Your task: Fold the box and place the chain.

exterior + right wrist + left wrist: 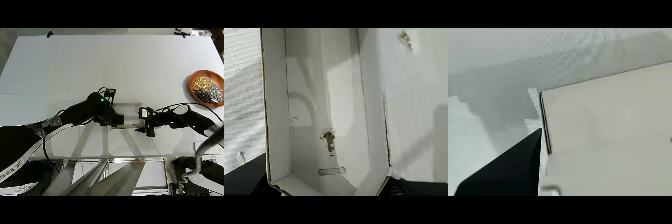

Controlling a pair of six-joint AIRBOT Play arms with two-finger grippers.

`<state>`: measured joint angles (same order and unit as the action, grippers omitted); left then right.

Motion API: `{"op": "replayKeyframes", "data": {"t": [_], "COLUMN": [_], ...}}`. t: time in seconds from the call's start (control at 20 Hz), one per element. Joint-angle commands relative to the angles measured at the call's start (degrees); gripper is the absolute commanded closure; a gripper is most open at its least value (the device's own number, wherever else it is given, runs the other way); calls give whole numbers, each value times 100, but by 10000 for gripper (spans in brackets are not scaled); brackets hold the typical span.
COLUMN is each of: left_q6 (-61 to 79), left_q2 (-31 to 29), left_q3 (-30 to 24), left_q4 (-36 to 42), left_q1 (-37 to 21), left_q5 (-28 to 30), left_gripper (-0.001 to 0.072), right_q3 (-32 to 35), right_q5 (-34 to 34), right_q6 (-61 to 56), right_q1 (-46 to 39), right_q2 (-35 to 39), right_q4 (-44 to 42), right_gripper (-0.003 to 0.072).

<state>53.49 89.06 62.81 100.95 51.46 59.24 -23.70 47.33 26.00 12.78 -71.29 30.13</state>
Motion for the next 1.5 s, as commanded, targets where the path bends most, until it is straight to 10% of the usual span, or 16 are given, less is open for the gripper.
{"op": "replayKeyframes", "data": {"t": [0.0,0.15,0.25,0.5,0.7,0.9,1.05,1.45], "left_q6": [0,-103,-96,-363,-365,-407,-470,-1005], "left_q2": [72,175,199,195,195,212,260,264], "left_q3": [66,66,66,66,66,66,63,63], "left_q4": [125,249,380,437,448,446,455,448], "left_q1": [9,9,17,20,76,131,151,149], "left_q5": [-37,-74,-122,-208,-391,-496,-402,-334], "left_gripper": [425,439,707,703,480,517,698,684], "right_q3": [2,2,2,2,2,2,2,2], "right_q5": [4,4,4,4,4,4,7,4], "right_q6": [-2,-2,-2,-2,-2,-2,-2,-2], "right_q1": [0,0,0,0,0,0,0,0], "right_q2": [-2,-2,-2,-2,-2,-2,-2,-2], "right_q4": [0,0,0,0,0,0,0,0], "right_gripper": [273,273,273,273,273,273,273,273]}}
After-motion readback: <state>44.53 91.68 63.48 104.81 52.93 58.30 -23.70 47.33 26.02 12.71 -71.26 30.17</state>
